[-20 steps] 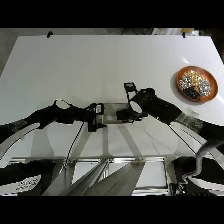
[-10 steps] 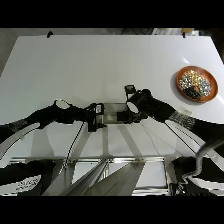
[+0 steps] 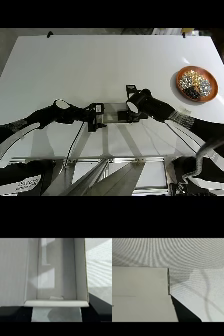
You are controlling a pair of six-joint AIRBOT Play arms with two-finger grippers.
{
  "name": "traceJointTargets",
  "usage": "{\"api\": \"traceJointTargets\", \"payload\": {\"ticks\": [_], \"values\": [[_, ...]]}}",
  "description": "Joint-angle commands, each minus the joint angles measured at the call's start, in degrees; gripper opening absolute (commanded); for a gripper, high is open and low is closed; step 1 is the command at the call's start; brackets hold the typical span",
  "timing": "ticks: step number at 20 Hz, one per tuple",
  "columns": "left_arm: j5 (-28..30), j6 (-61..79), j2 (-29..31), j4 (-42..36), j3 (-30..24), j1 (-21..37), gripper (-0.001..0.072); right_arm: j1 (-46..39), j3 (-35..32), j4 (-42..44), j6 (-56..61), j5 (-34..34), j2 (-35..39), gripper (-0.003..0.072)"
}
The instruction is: Fold the box and place the chain.
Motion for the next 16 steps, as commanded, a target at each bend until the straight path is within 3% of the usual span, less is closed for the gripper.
{"api": "traceJointTargets", "payload": {"ticks": [1,2,9,11,14,16], "values": [[0.0,0.1,0.0,0.0,0.0,0.0,0.0311,0.1,0.1,0.2,0.0,-0.4,0.0,0.0128],[0.0,0.1,0.0,0.0,0.0,0.0,0.0311,0.1,0.1,0.2,0.0,-0.3,0.0,0.0195],[0.0,0.1,0.0,0.0,0.0,0.0,0.0311,-2.4,0.1,0.2,-1.9,2.7,1.5,0.0211],[0.0,0.1,0.0,0.0,0.0,0.0,0.0311,-2.5,0.1,0.2,-2.0,2.4,1.5,0.0297],[0.0,0.1,0.0,0.0,0.0,0.0,0.0311,-2.5,0.1,0.2,-1.9,1.2,1.5,0.0292],[0.0,0.1,0.0,0.0,0.0,0.0,0.0311,-2.5,0.1,0.4,-1.9,1.4,1.1,0.0239]]}}
